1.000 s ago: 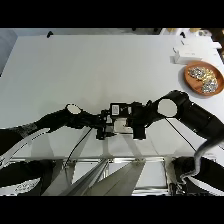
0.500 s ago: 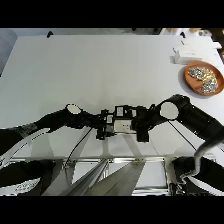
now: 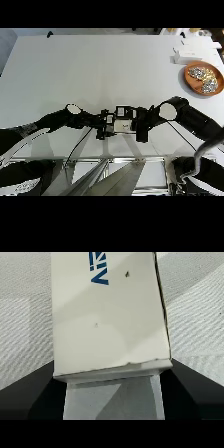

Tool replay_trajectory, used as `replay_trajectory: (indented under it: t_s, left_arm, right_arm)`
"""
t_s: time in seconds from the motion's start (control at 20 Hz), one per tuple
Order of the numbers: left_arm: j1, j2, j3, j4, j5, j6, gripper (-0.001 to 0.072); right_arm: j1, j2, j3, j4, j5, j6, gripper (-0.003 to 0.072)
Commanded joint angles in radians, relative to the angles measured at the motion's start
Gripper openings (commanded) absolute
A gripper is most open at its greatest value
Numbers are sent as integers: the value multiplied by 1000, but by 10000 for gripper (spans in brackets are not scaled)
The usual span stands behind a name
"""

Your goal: Fold the box and place the chain.

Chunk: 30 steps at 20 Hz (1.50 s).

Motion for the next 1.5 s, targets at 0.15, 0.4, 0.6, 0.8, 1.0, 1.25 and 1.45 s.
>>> replay_trajectory:
  t_s: [0.15,0.4,0.6,0.8,1.0,1.25,1.45]
  left_arm:
    - [0,1,1,0,0,0,208]
    - [0,1,1,0,0,0,208]
    - [0,1,1,0,0,0,208]
    - [0,1,1,0,0,0,208]
    - [0,1,1,0,0,0,208]
    - [0,1,1,0,0,0,208]
    - [0,1,1,0,0,0,208]
  right_arm:
    - [0,-3,-24,17,3,-2,14]
    - [1,-4,-71,21,-35,-3,14]
    - [1,-4,-72,24,-36,-3,14]
    - [1,-8,-78,24,-36,-3,14]
    - [0,-7,-79,24,-35,-2,14]
    - [0,67,-4,20,-36,40,15]
    - [-23,153,79,-65,-27,158,26]
